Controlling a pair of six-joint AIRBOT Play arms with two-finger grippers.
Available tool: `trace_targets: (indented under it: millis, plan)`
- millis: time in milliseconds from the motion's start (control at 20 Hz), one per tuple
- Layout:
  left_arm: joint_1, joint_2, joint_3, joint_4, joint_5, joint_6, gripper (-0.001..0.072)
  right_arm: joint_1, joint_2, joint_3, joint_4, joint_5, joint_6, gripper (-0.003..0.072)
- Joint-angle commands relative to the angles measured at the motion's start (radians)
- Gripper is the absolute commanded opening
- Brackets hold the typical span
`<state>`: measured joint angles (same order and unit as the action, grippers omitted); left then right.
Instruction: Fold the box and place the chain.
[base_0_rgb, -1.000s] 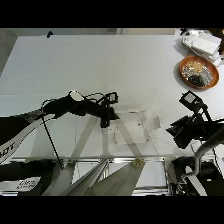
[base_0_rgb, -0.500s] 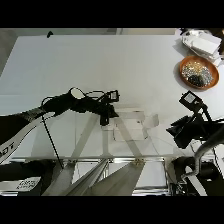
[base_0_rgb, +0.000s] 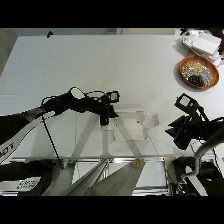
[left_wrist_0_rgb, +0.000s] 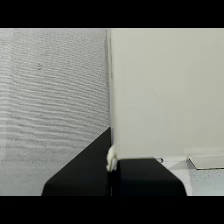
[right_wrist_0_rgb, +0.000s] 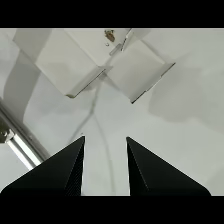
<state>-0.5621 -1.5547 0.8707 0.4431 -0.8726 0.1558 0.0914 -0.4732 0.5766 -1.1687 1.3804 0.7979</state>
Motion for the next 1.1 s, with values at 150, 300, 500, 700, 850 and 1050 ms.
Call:
trace_targets:
  millis: [150, 300, 500, 700, 850, 1050]
  plan:
    - [0.000, 0.000, 0.001, 0.002, 0.001, 0.001, 0.0012, 0.106, -0.168, -0.001, -0.031, -0.103, -0.276, 0.0284]
    - [0.000, 0.000, 0.001, 0.002, 0.000, 0.001, 0.0012, 0.232, -0.190, -0.001, -0.169, -0.169, -0.276, 0.0217]
    - [0.000, 0.000, 0.001, 0.002, 0.001, 0.001, 0.0012, 0.345, -0.185, -0.011, -0.148, -0.218, -0.264, 0.0025]
    - [0.000, 0.000, 0.001, 0.002, 0.001, 0.001, 0.0012, 0.416, -0.137, -0.170, -0.122, -0.490, -0.283, 0.0546]
    - [0.000, 0.000, 0.001, 0.002, 0.001, 0.001, 0.0012, 0.550, -0.064, -0.311, -0.211, -0.645, -0.276, 0.0700]
    - [0.000, 0.000, 0.001, 0.002, 0.000, 0.001, 0.0012, 0.666, -0.053, -0.389, -0.224, -0.705, -0.271, 0.0700]
